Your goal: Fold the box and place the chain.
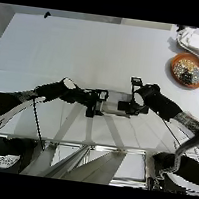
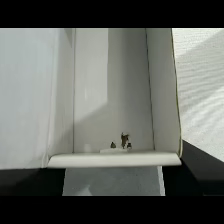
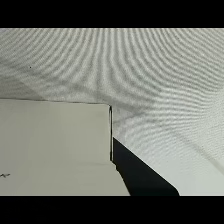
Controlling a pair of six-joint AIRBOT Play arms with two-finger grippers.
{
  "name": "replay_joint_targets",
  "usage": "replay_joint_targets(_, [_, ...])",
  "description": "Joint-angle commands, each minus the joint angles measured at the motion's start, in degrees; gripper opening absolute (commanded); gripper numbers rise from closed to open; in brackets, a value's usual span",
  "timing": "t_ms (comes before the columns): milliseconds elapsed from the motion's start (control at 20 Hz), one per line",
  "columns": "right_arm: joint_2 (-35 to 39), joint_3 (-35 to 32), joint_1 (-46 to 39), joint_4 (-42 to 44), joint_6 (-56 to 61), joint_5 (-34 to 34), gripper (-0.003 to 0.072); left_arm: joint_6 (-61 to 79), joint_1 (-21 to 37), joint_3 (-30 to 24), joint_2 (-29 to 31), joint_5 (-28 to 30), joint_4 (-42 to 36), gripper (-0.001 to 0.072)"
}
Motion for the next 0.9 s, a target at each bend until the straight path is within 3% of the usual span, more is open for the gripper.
replay_joint_targets(0, [-0.6,0.0,1.2,-0.1,0.4,-0.3,0.0013,0.2,0.0,0.0,0.0,0.0,0.0,0.0332])
replay_joint_targets(50, [-0.6,0.0,1.4,-0.1,0.4,-0.5,0.0110,0.2,0.0,0.0,0.0,0.0,0.0,0.0332])
replay_joint_targets(100, [-0.6,0.0,1.4,-0.1,0.4,-0.6,0.0282,0.2,0.0,0.0,0.0,0.0,0.0,0.0332])
replay_joint_targets(150, [-0.6,0.0,1.4,-0.1,0.4,-0.4,0.0299,0.2,0.0,0.0,0.0,0.0,0.0,0.0332])
replay_joint_targets(200, [-0.6,0.0,1.4,-0.1,0.4,-0.3,0.0280,0.2,0.0,0.0,0.0,0.1,0.0,0.0332])
replay_joint_targets(250, [-0.6,0.0,1.4,-0.1,0.4,-0.2,0.0153,0.2,0.0,0.0,0.0,0.1,0.0,0.0332])
replay_joint_targets(300, [-0.6,0.0,1.4,-0.1,0.4,-0.2,0.0072,0.2,0.0,0.0,0.0,0.0,0.0,0.0332])
replay_joint_targets(400, [-0.6,0.0,1.4,-0.1,0.4,0.3,0.0017,0.2,0.0,0.0,0.0,0.0,0.0,0.0332])
replay_joint_targets(700, [-0.5,0.0,1.4,-0.2,0.4,1.0,0.0024,0.2,0.0,0.0,0.0,-0.2,0.0,0.0332])
replay_joint_targets(800, [0.2,0.0,1.4,-0.7,0.3,1.9,0.0293,0.2,0.0,0.0,0.0,-0.2,0.0,0.0332])
replay_joint_targets(850, [0.9,0.0,1.4,-1.3,0.3,2.5,0.0326,0.2,0.0,0.0,0.0,-0.2,0.0,0.0332])
